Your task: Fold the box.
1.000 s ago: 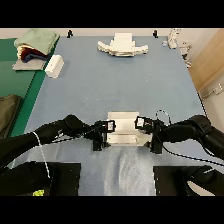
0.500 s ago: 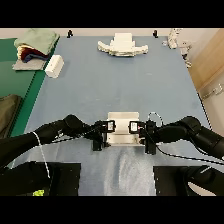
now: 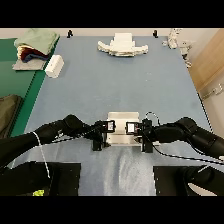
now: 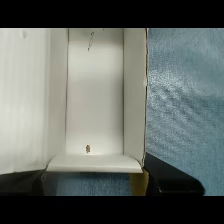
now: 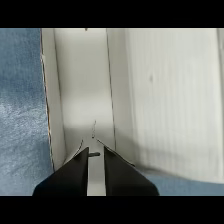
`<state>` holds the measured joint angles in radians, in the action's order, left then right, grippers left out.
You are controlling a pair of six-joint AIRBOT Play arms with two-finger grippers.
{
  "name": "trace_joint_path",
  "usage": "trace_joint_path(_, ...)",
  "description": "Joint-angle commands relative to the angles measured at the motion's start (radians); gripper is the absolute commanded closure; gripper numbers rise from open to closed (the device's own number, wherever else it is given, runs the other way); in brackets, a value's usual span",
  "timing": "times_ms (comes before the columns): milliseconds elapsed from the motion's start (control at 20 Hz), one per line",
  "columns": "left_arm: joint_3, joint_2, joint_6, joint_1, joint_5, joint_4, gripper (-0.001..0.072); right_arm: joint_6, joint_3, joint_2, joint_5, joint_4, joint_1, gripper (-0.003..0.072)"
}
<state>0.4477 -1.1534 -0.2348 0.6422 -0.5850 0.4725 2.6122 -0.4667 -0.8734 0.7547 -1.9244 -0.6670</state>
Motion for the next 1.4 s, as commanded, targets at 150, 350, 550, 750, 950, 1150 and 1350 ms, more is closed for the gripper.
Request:
trace_joint_path(150, 0.001, 0.0, 0.0, 0.0, 0.0, -0.001, 0.027, 0.034, 0.001, -0.014, -0.014, -0.047, -0.002, 0.0087)
trace_joint_path(350, 0.001, 0.0, 0.0, 0.0, 0.0, -0.001, 0.027, 0.012, -0.003, -0.018, -0.009, -0.047, -0.002, -0.0004)
trace_joint_path(550, 0.001, 0.0, 0.0, 0.0, 0.0, -0.001, 0.027, -0.313, -0.066, 0.022, 0.205, 0.08, 0.001, 0.0428)
trace_joint_path(750, 0.001, 0.0, 0.0, 0.0, 0.0, -0.001, 0.027, -0.866, -0.111, 0.066, 0.488, 0.444, 0.003, 0.0686)
trace_joint_path(950, 0.001, 0.0, 0.0, 0.0, 0.0, -0.001, 0.027, -1.27, -0.107, 0.061, 0.661, 0.764, 0.14, 0.0688)
trace_joint_path(1150, 0.001, 0.0, 0.0, 0.0, 0.0, -0.001, 0.027, -1.302, -0.095, 0.027, 0.549, 0.459, 0.525, 0.0688)
trace_joint_path(1350, 0.001, 0.0, 0.0, 0.0, 0.0, -0.001, 0.027, -0.974, -0.064, -0.03, 0.468, -0.071, 0.78, 0.0688)
